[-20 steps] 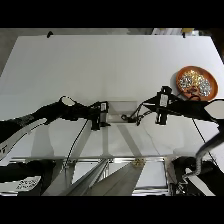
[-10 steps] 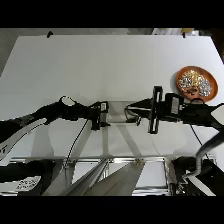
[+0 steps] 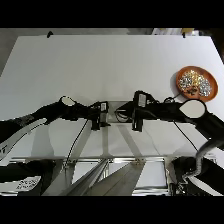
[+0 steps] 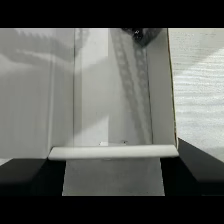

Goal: Fold the box and place the chain.

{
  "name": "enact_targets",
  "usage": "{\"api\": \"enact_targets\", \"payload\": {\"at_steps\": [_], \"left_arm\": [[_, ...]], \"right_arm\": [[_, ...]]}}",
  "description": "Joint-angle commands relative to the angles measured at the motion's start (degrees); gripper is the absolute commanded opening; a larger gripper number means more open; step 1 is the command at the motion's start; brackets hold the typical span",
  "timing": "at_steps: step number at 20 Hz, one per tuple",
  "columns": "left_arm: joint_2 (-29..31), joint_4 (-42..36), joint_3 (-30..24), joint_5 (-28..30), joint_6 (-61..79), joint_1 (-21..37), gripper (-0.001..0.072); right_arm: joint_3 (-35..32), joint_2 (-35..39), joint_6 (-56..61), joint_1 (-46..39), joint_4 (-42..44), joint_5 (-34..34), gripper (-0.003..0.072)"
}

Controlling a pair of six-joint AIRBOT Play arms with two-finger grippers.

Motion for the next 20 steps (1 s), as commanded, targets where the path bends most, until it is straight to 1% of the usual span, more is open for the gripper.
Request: {"api": "enact_targets", "payload": {"at_steps": [1,2,3,4,5,7,8,10,11,12,13,14,16,20], "left_arm": [[0.04,0.0,0.0,0.02,0.0,0.0,0.001],[0.04,0.0,0.0,0.02,0.0,0.0,0.001],[0.04,0.0,0.0,0.02,0.0,0.0,0.001],[0.04,0.0,0.0,0.02,0.0,0.0,0.001],[0.04,0.0,0.0,0.02,0.0,0.0,0.001],[0.04,0.0,0.0,0.02,0.0,0.0,0.001],[0.04,0.0,0.0,0.04,0.0,0.0,0.001],[0.04,0.0,-0.02,0.02,0.0,0.0,0.001],[0.04,0.0,0.0,0.02,0.0,0.0,0.001],[0.04,0.0,0.0,0.02,0.0,0.0,0.001],[0.04,0.0,0.0,0.04,0.0,0.0,0.001],[0.04,0.0,0.0,0.02,0.0,0.0,0.001],[0.04,0.0,-0.02,0.04,0.0,0.0,0.001],[0.04,0.0,0.0,0.02,0.0,0.0,0.001]], "right_arm": [[0.02,-6.25,2.51,0.35,-2.1,-0.48,0.0025],[0.02,-7.06,2.75,0.35,-2.12,-0.39,0.0026],[0.02,-7.04,2.73,0.35,-2.08,-0.28,0.0064],[0.02,-6.4,2.71,0.33,-2.16,-0.33,0.0206],[0.02,-5.51,2.71,-0.02,-2.54,-0.35,0.0312],[0.02,-2.8,3.85,-2.56,-4.94,1.22,0.0316],[0.02,-1.18,3.82,-4.96,-6.58,3.41,0.0308],[0.02,1.36,3.82,-11.08,-9.64,9.53,0.0252],[0.02,2.05,3.78,-14.51,-11.67,12.74,0.0189],[0.02,2.12,3.76,-17.51,-14.19,15.37,0.0154],[-0.13,1.84,3.5,-20.28,-17.42,16.48,0.0153],[-0.57,1.57,3.02,-22.25,-19.19,15.69,0.0153],[-1.53,-0.07,0.15,-24.79,-19.85,14.14,0.0153],[-2.03,-5.4,-5.01,-24.7,-19.41,13.38,0.0153]]}}
